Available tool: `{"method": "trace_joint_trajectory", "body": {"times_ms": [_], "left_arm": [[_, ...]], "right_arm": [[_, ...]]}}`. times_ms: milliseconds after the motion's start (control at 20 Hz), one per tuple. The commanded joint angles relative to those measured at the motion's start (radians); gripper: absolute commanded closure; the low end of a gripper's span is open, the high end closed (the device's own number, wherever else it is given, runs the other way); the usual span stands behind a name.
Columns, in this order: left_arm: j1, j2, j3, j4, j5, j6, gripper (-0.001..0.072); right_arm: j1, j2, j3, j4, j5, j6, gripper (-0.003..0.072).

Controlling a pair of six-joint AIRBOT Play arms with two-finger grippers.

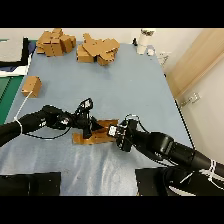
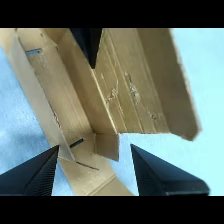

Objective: Fold the box.

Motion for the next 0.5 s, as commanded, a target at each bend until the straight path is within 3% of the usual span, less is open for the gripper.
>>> {"method": "trace_joint_trajectory", "body": {"times_ms": [0, 150, 450], "left_arm": [[0.0, 0.001, 0.001, 0.0, 0.0, 0.0, 0.0699], [0.0, 0.001, 0.001, 0.0, 0.0, 0.0, 0.0699], [0.0, 0.001, 0.001, 0.0, 0.0, 0.0, 0.0699]], "right_arm": [[-0.134, -0.006, 0.002, 0.424, 0.032, -0.522, -0.0034], [-0.278, -0.053, 0.026, 0.76, -0.074, -0.897, -0.0034], [-0.386, -0.267, 0.175, 0.865, -0.269, -1.072, -0.0034]]}}
